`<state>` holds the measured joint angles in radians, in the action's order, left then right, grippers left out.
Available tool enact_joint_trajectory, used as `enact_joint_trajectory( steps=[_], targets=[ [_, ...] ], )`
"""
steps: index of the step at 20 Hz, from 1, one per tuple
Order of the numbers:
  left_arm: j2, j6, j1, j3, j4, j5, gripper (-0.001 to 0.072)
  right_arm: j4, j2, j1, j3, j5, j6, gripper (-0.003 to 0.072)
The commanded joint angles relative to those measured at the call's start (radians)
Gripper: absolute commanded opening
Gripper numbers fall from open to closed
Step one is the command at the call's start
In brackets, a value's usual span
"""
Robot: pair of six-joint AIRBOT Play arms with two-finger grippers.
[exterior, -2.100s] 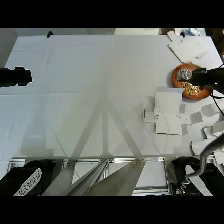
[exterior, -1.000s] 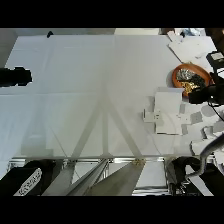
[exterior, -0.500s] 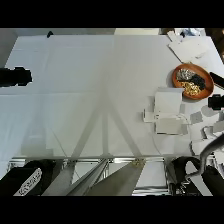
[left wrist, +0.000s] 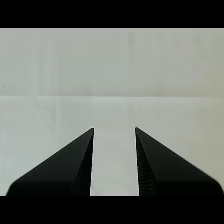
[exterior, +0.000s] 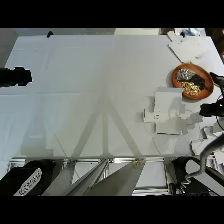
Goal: Fold the box and place the chain.
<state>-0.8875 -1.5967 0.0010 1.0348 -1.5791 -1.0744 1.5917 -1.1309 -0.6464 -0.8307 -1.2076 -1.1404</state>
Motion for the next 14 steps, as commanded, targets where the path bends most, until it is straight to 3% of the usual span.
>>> enact_joint_trajectory(
  steps=[1,4,6,7,8,11,14],
  targets=[
    [0.000,0.000,0.000,0.000,0.000,0.000,0.0295,-0.036,-0.088,-0.004,0.001,0.048,0.048,0.0478],
    [0.000,0.000,0.000,0.000,0.000,0.000,0.0295,-0.036,-0.148,-0.004,0.001,0.040,0.051,0.0419],
    [0.000,0.000,0.000,0.000,0.000,0.000,0.0295,-0.037,-0.164,-0.003,0.001,0.035,0.051,0.0221],
    [0.000,0.000,0.000,0.000,0.000,0.000,0.0295,-0.037,-0.164,-0.003,0.000,0.034,0.055,0.0085],
    [0.000,0.000,0.000,0.000,0.000,0.000,0.0295,-0.044,-0.164,-0.003,-0.001,0.023,0.078,0.0026],
    [0.000,0.000,0.000,0.000,0.000,0.000,0.0295,-0.134,-0.148,-0.003,0.000,-0.002,0.146,0.0012],
    [0.000,0.000,0.000,0.000,0.000,0.000,0.0295,-0.316,-0.077,-0.003,-0.001,-0.007,0.232,0.0011]
  ],
)
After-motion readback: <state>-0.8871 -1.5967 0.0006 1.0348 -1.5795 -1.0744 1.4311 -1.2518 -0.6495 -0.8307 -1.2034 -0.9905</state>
